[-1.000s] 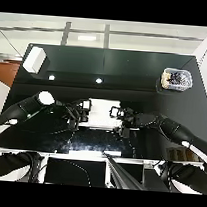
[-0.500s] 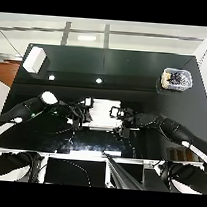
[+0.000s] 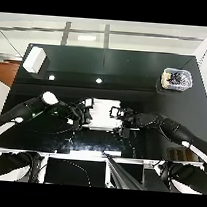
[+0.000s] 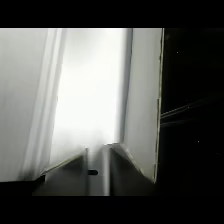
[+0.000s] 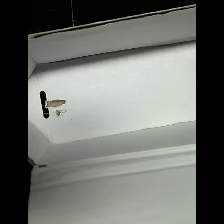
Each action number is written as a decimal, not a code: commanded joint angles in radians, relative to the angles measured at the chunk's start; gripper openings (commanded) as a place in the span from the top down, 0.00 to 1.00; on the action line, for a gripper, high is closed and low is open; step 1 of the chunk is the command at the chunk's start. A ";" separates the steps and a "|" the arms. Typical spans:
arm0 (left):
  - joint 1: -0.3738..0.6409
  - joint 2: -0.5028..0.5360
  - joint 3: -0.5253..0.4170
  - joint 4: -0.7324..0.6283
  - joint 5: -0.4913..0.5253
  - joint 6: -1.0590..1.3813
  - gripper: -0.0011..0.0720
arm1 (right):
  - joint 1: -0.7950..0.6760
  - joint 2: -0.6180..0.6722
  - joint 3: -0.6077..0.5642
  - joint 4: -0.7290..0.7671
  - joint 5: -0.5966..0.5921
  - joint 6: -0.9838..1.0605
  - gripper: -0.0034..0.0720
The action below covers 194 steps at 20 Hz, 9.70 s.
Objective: Fold the box and place the chain.
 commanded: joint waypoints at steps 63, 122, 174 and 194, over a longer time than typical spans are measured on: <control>0.091 0.018 0.095 0.135 -0.142 -1.330 0.19 | 0.001 0.001 -0.001 0.001 0.001 0.001 0.34; -0.406 -0.114 0.327 0.932 -0.125 -2.406 0.87 | 0.001 0.001 -0.001 0.000 -0.016 0.001 0.34; -0.406 -0.117 0.327 0.967 -0.170 -2.391 0.95 | 0.019 0.115 -0.002 -0.011 -0.011 0.079 0.71; -0.406 -0.117 0.327 0.964 -0.171 -2.391 0.95 | 0.082 0.072 -0.002 0.024 0.074 0.113 0.45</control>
